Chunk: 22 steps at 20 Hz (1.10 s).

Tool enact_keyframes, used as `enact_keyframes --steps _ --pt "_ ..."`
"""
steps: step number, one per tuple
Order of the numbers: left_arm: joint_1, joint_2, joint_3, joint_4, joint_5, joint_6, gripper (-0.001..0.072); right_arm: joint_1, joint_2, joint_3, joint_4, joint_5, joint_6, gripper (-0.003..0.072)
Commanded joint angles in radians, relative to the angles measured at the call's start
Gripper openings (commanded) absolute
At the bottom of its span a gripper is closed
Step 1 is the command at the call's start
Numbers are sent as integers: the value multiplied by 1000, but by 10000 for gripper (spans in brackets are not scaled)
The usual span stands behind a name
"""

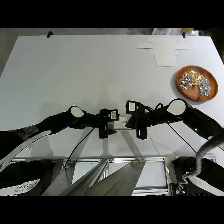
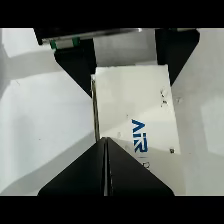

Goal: Fold the box and place the chain.

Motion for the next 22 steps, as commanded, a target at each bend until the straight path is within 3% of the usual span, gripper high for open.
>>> enact_keyframes --steps 1,22 --pt "0 1 0 0 0 0 207 1 -19 -1 -55 -7 40 16" --pt "0 1 0 0 0 0 207 0 -16 -30 -73 -8 43 16"
